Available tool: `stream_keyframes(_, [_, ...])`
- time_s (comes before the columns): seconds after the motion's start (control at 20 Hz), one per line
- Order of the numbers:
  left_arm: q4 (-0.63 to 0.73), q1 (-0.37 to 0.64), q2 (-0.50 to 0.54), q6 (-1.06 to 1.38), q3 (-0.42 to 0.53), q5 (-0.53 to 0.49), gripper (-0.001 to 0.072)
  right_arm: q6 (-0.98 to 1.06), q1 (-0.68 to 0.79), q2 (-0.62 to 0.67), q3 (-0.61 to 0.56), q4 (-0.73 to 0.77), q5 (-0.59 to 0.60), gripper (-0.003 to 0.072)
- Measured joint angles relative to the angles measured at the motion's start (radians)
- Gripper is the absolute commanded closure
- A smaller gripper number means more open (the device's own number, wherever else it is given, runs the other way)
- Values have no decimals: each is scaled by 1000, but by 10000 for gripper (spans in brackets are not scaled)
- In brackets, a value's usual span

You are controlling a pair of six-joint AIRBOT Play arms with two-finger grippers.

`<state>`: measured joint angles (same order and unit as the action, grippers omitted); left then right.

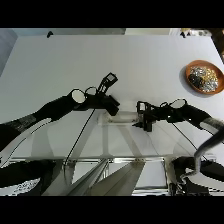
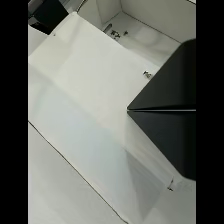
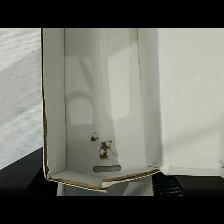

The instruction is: Fold the box and place the chain.

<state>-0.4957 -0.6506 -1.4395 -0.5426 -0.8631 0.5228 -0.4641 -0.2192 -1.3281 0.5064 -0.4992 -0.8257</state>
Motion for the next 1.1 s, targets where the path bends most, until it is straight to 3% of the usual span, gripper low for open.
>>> stream_keyframes(0.3, [-122,2,173,-4,0,47,705,-1,0,0,0,-2,1,389])
stream_keyframes(0.55, [-415,2,304,-17,0,285,704,-1,0,0,0,-2,0,389])
stream_keyframes(0.7, [-532,3,302,-45,0,380,699,-1,0,0,0,-2,0,389])
stream_keyframes(0.9, [-591,7,233,-43,0,417,693,-1,0,0,0,-2,0,389])
stream_keyframes(1.1, [-605,39,153,7,19,430,565,-1,0,0,0,-2,-1,389])
